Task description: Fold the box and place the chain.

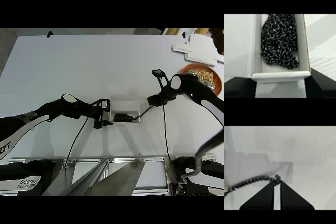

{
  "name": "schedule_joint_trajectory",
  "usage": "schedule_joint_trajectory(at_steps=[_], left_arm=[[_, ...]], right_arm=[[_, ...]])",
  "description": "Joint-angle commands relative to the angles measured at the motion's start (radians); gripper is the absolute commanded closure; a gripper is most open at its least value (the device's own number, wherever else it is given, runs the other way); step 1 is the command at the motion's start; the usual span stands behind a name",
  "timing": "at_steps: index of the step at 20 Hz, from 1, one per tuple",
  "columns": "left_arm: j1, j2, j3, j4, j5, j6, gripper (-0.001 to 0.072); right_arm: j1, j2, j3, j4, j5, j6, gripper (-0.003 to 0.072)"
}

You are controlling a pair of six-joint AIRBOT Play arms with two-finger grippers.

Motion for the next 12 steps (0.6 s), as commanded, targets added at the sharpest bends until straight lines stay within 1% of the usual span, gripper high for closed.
schedule_joint_trajectory(at_steps=[1,4,7,10,12], left_arm=[[0.0,0.0,0.0,0.0,0.0,0.0,0.0628],[0.0,0.0,0.0,0.0,0.0,0.0,0.0628],[0.0,0.0,0.0,0.0,0.0,0.0,0.0628],[0.0,0.0,0.0,0.0,0.0,0.0,0.0628],[0.0,0.0,0.0,0.0,0.0,0.0,0.0628]], right_arm=[[0.002,0.133,0.0,0.093,0.071,-0.011,0.0666],[0.052,0.286,0.0,0.196,0.11,-0.064,0.0666],[0.134,0.406,0.0,0.263,0.129,-0.084,0.0666],[0.205,0.493,0.0,0.348,0.097,-0.086,0.0666],[0.232,0.522,0.0,0.435,0.064,-0.127,0.0666]])
